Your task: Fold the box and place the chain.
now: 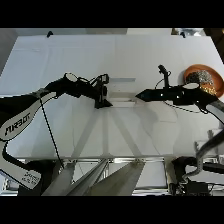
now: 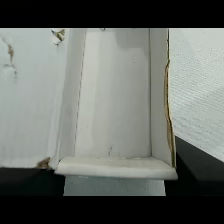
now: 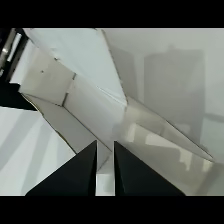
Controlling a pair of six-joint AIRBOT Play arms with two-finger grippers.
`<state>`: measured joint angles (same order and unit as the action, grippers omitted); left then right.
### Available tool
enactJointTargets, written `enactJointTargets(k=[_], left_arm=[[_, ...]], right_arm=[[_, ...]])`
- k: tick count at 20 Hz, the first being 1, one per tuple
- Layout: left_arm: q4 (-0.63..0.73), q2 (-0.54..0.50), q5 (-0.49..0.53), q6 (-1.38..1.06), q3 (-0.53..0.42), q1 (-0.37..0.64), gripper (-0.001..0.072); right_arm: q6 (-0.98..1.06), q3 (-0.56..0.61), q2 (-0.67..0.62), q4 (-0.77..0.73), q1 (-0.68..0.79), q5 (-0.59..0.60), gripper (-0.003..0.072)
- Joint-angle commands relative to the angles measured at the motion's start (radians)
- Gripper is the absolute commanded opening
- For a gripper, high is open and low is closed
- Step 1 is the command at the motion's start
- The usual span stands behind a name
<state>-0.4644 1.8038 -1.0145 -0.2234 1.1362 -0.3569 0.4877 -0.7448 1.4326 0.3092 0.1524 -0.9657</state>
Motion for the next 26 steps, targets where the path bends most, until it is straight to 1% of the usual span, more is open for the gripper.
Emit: enactJointTargets(k=[1,2,3,4,7,8,11,14,18,24,26], left_arm=[[0.0,0.0,0.0,0.0,0.0,0.0,0.0259],[0.0,0.0,0.0,0.0,0.0,0.0,0.0259],[0.0,0.0,0.0,0.0,0.0,0.0,0.0259],[0.0,0.0,0.0,0.0,0.0,0.0,0.0259],[0.0,0.0,0.0,0.0,0.0,0.0,0.0259],[0.0,0.0,0.0,0.0,0.0,0.0,0.0259],[0.0,0.0,0.0,0.0,0.0,0.0,0.0259],[0.0,0.0,0.0,0.0,0.0,0.0,0.0259],[0.0,0.0,0.001,0.0,0.0,0.0,0.0259],[0.0,0.0,0.0,0.0,0.0,0.0,0.0259],[0.0,0.0,0.0,0.0,0.0,0.0,0.0259]], right_arm=[[-0.026,-0.001,-0.045,-0.021,-0.006,0.005,0.0106],[-0.026,-0.001,-0.064,-0.008,-0.006,0.01,0.0102],[-0.026,-0.001,-0.085,0.032,-0.006,0.032,0.0034],[-0.011,-0.001,-0.099,0.092,0.002,0.055,0.0009],[0.13,0.0,-0.103,0.306,0.06,0.066,0.0007],[0.154,0.0,-0.103,0.332,0.091,0.061,0.0007],[0.159,0.0,-0.098,0.277,0.18,0.065,0.0007],[0.162,0.001,-0.074,0.29,0.214,0.055,0.0007],[0.17,0.037,0.011,0.275,0.191,-0.018,0.0005],[0.149,0.053,0.089,0.167,0.122,-0.017,0.0004],[0.14,0.053,0.111,0.159,0.098,0.002,0.0004]])
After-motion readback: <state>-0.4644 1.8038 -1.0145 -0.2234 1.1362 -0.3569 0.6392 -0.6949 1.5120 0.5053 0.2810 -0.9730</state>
